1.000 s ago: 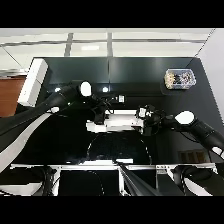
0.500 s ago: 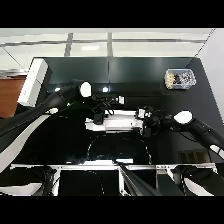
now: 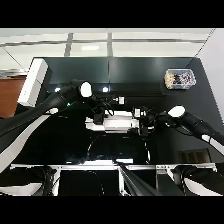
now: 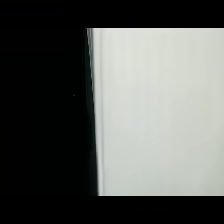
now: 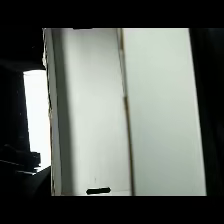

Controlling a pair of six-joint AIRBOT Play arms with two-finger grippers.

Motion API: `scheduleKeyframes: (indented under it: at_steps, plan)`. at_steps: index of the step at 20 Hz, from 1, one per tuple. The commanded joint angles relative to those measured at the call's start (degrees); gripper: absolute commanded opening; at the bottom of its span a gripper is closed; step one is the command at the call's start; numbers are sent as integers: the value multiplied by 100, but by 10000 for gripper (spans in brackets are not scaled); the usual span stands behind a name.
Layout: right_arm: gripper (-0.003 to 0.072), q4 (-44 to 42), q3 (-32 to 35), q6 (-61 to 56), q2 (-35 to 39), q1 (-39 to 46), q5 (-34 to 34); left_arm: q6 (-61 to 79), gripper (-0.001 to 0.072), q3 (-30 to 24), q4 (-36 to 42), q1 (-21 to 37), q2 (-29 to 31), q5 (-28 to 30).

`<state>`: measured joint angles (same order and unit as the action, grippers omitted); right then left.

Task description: Fold the box and place the chain.

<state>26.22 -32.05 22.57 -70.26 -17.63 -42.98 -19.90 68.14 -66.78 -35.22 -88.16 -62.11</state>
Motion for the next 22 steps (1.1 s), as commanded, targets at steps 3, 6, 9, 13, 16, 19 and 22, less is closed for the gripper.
scheduleKeyframes:
  at_steps: [3,6,9,13,16,19,22]
  plan:
    - [706,352,-31,42,-186,0,-136,-4,24,0,-11,4,-4,17]
    - [706,382,-33,46,-317,-2,-136,-4,24,0,-9,2,-4,15]
    - [706,354,-37,46,-319,-33,-66,-4,25,0,-7,2,-4,15]
    - [706,433,-50,-11,-341,-120,15,-4,25,0,-7,2,-4,4]
    - [706,459,-50,-179,-352,-208,243,-4,25,0,-9,4,-4,4]
    - [706,461,-50,-186,-352,-210,251,-4,25,0,-9,2,-4,0]
    - [706,527,-50,-229,-358,-254,297,-4,25,0,-7,2,-4,-11]
